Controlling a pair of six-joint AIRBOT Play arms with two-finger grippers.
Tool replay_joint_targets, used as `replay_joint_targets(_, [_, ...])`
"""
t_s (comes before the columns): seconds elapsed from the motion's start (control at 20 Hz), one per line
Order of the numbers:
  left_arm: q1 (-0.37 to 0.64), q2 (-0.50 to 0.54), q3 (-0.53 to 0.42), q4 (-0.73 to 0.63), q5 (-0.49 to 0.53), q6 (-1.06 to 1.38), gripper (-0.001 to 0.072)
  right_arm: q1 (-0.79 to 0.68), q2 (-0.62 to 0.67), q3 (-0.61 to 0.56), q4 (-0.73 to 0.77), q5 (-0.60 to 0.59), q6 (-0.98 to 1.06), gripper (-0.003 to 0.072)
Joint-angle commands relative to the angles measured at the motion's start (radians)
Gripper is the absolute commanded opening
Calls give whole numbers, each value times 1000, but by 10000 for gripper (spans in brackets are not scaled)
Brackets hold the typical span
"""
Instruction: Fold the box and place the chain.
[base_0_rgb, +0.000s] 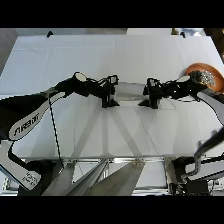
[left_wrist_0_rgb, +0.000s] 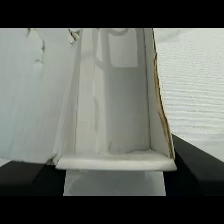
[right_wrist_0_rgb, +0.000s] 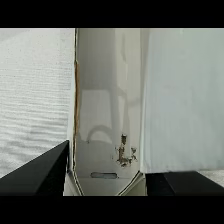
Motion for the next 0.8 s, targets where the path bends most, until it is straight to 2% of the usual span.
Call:
replay_joint_targets(0.0, [-1, -1, 0, 0, 0, 0, 157, 1, 0, 0, 19, 2, 85, 402])
replay_joint_targets(0.05, [-1, -1, 0, 0, 0, 0, 157, 1, 0, 0, 18, 2, 92, 425])
replay_joint_targets(0.15, [-1, -1, 0, 0, 0, 0, 157, 0, 1, 0, 11, -1, 92, 681])
replay_joint_targets(0.35, [-1, -1, 0, 0, 0, 0, 157, 0, 39, 0, -36, 0, 92, 693])
replay_joint_targets(0.5, [-1, -1, 0, 0, 0, 0, 157, 0, 109, 0, -152, 1, 121, 683])
replay_joint_targets(0.55, [-1, -1, 0, 0, 0, 0, 157, 0, 137, 0, -195, 0, 159, 652])
replay_joint_targets(0.75, [-1, -1, 0, 0, -1, 0, 157, 0, 246, 0, -409, -2, 411, 646])
